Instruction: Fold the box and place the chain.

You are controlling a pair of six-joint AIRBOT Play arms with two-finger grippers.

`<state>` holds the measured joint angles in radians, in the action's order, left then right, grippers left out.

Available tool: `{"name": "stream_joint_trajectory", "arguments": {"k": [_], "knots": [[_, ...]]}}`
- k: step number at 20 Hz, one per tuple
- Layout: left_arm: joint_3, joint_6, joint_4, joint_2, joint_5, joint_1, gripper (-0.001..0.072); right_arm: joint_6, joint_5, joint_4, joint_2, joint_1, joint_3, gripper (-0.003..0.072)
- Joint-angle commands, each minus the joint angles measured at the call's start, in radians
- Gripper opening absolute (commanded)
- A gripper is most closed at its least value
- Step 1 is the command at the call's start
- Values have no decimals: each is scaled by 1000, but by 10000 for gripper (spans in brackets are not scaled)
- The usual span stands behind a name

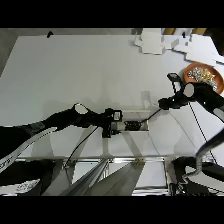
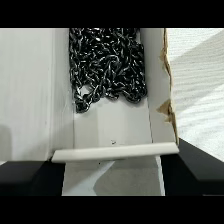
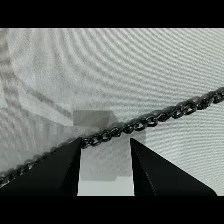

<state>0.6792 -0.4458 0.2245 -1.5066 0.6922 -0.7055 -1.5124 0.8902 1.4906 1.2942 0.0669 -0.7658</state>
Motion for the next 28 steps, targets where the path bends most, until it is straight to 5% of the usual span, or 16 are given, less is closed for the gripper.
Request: {"name": "stream_joint_trajectory", "arguments": {"k": [1,12,25,28], "knots": [[0,0,0,1,0,0,271,-14,-19,6,4,-1,-1,321],[0,0,0,1,0,0,271,-29,-13,8,6,-11,-1,245],[0,0,0,1,0,0,271,-34,-13,5,34,-31,-1,238],[0,0,0,1,0,0,271,-33,-16,5,34,-31,-1,174]]}}
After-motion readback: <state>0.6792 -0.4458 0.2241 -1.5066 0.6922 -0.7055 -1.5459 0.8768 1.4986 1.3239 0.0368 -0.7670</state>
